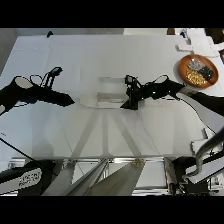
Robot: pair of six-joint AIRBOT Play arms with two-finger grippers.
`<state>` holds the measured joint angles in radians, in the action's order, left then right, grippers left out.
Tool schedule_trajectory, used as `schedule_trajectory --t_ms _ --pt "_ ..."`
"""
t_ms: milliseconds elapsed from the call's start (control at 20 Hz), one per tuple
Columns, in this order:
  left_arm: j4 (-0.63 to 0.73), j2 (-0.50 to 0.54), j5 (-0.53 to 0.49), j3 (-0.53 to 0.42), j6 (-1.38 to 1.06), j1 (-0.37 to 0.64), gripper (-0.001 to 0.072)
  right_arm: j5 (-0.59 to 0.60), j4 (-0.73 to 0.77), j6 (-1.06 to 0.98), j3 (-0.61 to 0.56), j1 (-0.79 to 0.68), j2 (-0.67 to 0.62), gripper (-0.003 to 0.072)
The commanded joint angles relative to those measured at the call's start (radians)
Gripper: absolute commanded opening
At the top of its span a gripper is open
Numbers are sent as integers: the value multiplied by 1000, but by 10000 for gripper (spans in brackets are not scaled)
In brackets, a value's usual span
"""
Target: Fold the box and place the chain.
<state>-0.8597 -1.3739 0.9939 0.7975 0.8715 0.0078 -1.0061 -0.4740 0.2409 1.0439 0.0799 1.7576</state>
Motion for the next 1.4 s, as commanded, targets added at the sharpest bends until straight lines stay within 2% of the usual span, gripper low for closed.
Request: schedule_trajectory --t_ms 0,250,500,700,1000,1050,1150,1350 --pt "54 -43 -69 -21 93 -42 3 0 0 0 1 0 0 497" --pt "142 -50 -123 -21 93 -84 3 0 0 0 1 0 0 497" --pt "143 -53 -196 -21 98 -145 3 0 0 0 1 0 0 497" --pt "180 -53 -206 -21 98 -198 3 0 0 0 1 0 0 497" --pt "346 -51 -221 -21 95 -221 21 0 0 0 1 0 0 497" --pt "355 -50 -224 -21 94 -219 66 0 0 0 1 0 0 497" --pt "356 -49 -226 -21 95 -219 311 0 0 0 1 0 0 497" --pt "358 -49 -212 -21 94 -219 338 0 0 0 1 0 0 497"
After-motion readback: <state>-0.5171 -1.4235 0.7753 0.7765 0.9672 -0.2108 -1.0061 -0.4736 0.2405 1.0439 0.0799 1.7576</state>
